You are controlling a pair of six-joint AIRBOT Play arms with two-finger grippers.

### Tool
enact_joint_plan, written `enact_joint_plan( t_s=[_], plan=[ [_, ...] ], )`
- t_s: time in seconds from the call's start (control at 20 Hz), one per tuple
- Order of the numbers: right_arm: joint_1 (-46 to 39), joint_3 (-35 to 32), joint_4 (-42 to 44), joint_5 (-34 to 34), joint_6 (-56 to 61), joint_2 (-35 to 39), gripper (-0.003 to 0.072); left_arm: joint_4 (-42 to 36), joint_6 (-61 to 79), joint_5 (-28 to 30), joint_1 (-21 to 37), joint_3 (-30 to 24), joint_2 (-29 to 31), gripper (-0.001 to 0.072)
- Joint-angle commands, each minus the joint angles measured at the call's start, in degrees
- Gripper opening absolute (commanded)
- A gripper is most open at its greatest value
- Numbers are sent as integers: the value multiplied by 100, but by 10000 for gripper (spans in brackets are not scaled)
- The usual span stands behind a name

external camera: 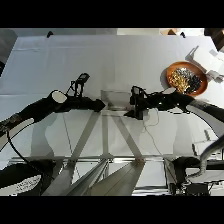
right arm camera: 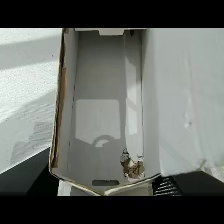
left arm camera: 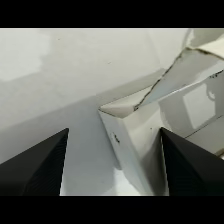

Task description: Fold the box and place the chain.

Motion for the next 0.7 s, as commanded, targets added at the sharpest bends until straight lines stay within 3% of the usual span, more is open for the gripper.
enact_joint_plan(
  t_s=[0.0,0.3,0.45,0.65],
  plan=[
    [2,4,-7,2,0,4,543,431,-542,120,-13,0,2,628],
    [2,4,-7,2,0,4,543,474,-804,170,-13,7,116,629],
    [2,4,-7,2,0,4,543,494,-791,111,-13,79,310,699],
    [2,4,-7,2,0,4,543,496,-841,-157,-66,111,356,698]
  ],
)
